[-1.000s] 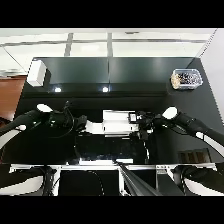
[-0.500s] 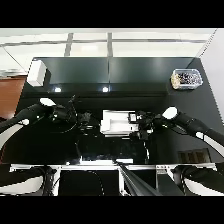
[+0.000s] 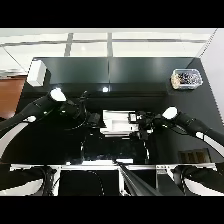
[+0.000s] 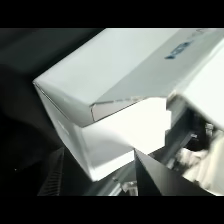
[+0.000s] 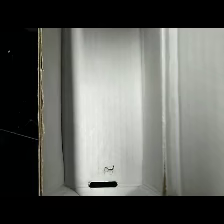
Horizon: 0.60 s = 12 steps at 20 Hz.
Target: Fold the box and place the chain.
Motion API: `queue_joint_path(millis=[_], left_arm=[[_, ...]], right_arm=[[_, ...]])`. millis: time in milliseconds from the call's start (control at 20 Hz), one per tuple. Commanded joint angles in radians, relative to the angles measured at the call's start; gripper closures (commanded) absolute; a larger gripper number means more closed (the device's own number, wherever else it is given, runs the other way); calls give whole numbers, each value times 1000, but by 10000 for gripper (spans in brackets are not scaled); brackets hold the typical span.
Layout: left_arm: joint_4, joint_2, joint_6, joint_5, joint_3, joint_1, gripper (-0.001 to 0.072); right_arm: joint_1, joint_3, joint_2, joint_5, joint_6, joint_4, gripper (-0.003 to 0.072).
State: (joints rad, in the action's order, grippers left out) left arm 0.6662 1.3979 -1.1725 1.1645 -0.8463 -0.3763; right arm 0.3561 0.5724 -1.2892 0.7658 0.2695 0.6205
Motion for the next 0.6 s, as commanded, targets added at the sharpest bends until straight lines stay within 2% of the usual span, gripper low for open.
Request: queue_joint_path(millis=[0, 50, 100, 300, 550], left_arm=[[94, -8, -177, -63, -66, -82, 253], [100, -8, -201, -71, -76, -98, 334], [114, -8, -222, -80, -82, -110, 359], [263, -8, -397, -95, -87, -149, 360], [382, -4, -517, -148, -87, -211, 362]], right_arm=[[0, 0, 0, 0, 0, 0, 296], [0, 0, 0, 0, 0, 0, 296], [0, 0, 0, 0, 0, 0, 296], [0, 0, 0, 0, 0, 0, 296], [0, 0, 0, 0, 0, 0, 296]])
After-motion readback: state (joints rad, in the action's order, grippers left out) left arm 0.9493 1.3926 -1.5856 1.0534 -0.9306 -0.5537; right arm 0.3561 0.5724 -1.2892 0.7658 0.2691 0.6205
